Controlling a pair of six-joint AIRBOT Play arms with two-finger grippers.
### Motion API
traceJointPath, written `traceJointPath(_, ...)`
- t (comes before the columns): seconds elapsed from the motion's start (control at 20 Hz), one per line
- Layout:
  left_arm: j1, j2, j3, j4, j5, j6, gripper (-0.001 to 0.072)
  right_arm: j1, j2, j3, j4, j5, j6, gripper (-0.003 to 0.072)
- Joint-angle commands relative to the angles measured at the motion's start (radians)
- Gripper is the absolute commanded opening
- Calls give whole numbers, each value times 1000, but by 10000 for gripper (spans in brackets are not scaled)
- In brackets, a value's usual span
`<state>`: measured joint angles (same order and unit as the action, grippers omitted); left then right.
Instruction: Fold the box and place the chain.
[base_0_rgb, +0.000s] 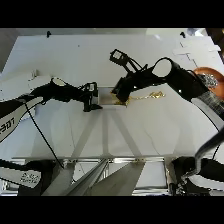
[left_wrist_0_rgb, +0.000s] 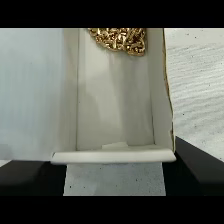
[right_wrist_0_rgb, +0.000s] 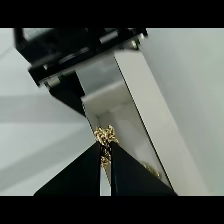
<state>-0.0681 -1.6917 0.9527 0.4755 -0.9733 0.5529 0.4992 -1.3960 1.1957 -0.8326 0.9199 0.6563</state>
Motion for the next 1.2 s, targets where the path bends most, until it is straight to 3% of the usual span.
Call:
traceJointPath(0.0, 0, 1, 0, 0, 0, 0, 217, 25, -5, 1, 171, -69, -92, 8)
traceJointPath(0.1, 0, 1, 0, 0, 0, 0, 217, 25, -5, 1, 283, -76, -166, 8)
traceJointPath(0.2, 0, 1, 0, 0, 0, 0, 217, 25, -7, 1, 275, -75, -167, 8)
traceJointPath(0.5, 0, 1, 0, 0, 0, 0, 217, 25, -69, 1, -64, -74, 27, 13)
traceJointPath(0.65, 0, 1, 0, 0, 0, 0, 217, 25, -82, 1, -141, -61, 63, 23)
traceJointPath(0.7, 0, 1, 0, 0, 0, 0, 217, 24, -82, 1, -139, -64, 63, 90)
traceJointPath(0.8, 0, 1, 0, 0, 0, 0, 217, 24, -79, 1, -135, -61, 72, 320)
traceJointPath(0.95, 0, 1, 0, 0, 0, 0, 217, -6, -50, 2, -133, -11, 73, 323)
traceJointPath(1.15, 0, 1, 0, 0, 0, 0, 217, -142, 1, 1, -177, 162, 73, 323)
